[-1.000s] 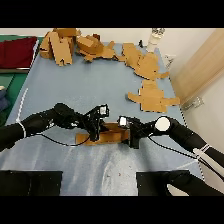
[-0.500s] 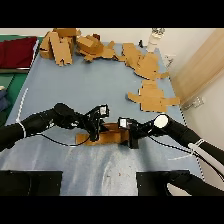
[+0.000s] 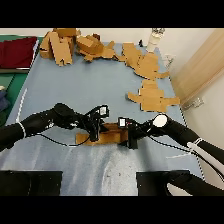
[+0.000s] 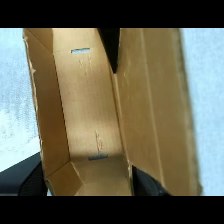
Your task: Fold the box.
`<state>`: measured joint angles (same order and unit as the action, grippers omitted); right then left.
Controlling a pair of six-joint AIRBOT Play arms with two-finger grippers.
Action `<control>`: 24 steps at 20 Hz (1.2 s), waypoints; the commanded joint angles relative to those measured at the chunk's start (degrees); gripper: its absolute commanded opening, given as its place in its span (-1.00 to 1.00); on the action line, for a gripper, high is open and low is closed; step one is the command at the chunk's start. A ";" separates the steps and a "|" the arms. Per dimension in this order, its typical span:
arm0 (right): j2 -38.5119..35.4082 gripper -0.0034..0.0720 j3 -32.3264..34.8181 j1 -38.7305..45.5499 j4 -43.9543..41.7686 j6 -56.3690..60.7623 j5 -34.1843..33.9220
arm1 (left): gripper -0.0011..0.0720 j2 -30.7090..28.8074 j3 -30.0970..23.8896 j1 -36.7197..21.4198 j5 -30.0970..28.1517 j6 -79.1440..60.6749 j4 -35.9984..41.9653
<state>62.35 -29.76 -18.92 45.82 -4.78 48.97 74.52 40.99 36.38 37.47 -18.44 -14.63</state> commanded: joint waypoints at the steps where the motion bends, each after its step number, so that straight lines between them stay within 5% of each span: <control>1: 0.92 0.97 0.04 0.00 0.26 -0.04 -0.48 | -0.93 0.02 0.02 -0.04 -0.11 -0.22 0.00; 16: 2.12 0.96 0.09 0.00 0.42 -0.02 -1.68 | -0.93 0.02 0.02 -0.04 -1.33 -0.20 0.02; 19: 2.34 0.44 0.09 0.00 0.44 -0.02 -1.64 | -0.93 0.02 0.02 -0.04 -1.33 -0.20 0.02; 24: 2.34 0.44 0.09 0.00 0.44 -0.02 -1.64 | -0.93 0.02 0.02 -0.04 -1.33 -0.17 0.04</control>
<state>64.64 -29.71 -18.90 46.22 -4.82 47.13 74.52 41.01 36.38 36.25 -18.65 -14.61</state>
